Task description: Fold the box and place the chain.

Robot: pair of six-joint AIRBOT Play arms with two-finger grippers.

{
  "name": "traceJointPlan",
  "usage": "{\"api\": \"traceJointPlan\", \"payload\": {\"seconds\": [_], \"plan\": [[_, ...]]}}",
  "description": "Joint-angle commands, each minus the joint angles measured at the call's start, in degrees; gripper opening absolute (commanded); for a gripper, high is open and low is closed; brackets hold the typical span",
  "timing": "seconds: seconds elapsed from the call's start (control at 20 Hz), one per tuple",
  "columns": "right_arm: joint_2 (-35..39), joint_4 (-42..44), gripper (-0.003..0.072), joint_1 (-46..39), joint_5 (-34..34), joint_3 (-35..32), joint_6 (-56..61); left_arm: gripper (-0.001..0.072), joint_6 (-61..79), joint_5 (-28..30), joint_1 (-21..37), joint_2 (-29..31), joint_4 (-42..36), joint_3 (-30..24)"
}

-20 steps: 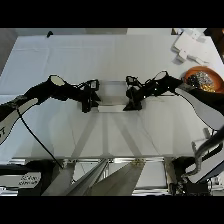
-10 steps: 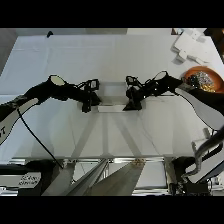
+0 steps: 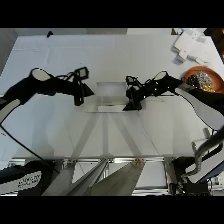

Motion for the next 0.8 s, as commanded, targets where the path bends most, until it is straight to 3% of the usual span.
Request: {"api": "traceJointPlan", "payload": {"seconds": [0.0, 0.25, 0.5, 0.75], "plan": [[-0.02, -0.02, 0.0401, -0.02, 0.00, 0.04, 0.04, 0.0012, -14.64, -2.97, 7.63, 6.03, 1.75, 0.02], [-0.02, -0.02, 0.0401, -0.02, 0.00, 0.04, 0.02, 0.0007, -51.80, -5.18, 17.62, 6.23, 8.50, 0.00], [-0.02, -0.02, 0.0401, -0.02, 0.00, 0.04, 0.04, 0.0007, -64.85, -4.59, 13.44, 2.64, 23.50, -2.08], [-0.02, -0.02, 0.0401, -0.02, 0.00, 0.04, 0.04, 0.0007, -70.69, -3.89, 11.80, 0.61, 23.15, -4.24]]}}
